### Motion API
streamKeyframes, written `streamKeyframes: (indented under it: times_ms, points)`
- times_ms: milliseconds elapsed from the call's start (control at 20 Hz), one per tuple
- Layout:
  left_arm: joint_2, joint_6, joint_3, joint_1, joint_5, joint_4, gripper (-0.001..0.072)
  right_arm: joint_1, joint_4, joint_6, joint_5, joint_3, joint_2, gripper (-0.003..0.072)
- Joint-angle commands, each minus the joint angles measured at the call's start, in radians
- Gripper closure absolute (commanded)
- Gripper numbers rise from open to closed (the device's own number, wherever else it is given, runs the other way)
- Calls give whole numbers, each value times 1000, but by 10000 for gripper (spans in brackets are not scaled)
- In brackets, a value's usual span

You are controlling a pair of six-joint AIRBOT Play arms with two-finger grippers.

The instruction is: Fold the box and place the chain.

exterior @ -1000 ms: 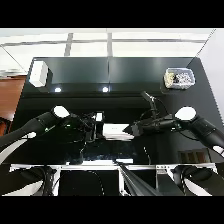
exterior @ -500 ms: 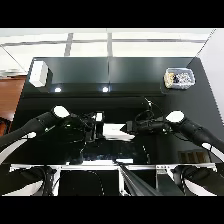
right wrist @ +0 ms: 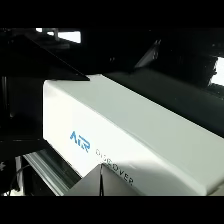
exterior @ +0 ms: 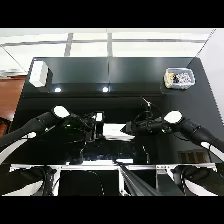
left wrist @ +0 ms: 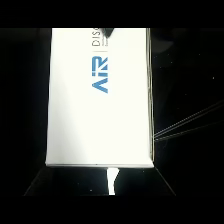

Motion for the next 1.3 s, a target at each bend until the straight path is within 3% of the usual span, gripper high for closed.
streamKeyframes:
  times_ms: [0,200,350,500,600,750,900,1100,1250]
  points:
    - [0,0,0,0,-2,0,317,0,-19,-31,-16,1,2,669]
    - [0,0,0,2,-8,-2,317,-54,-71,-124,135,64,90,669]
    - [11,-5,11,10,-14,2,317,-196,-274,-126,305,134,211,669]
    - [45,-115,41,21,-42,11,290,-372,-436,-85,357,138,320,669]
    - [80,-125,54,18,-66,57,-6,-466,-498,-45,364,138,344,669]
    - [121,-139,60,11,-66,46,-5,-528,-479,-3,332,138,344,669]
    - [116,-139,98,-42,-52,-109,-5,-523,-450,-4,280,138,344,669]
    - [27,-211,196,-167,34,-147,-5,-523,-440,-4,202,138,344,669]
    - [-64,-233,235,-202,51,-154,-5,-523,-441,-8,191,138,344,669]
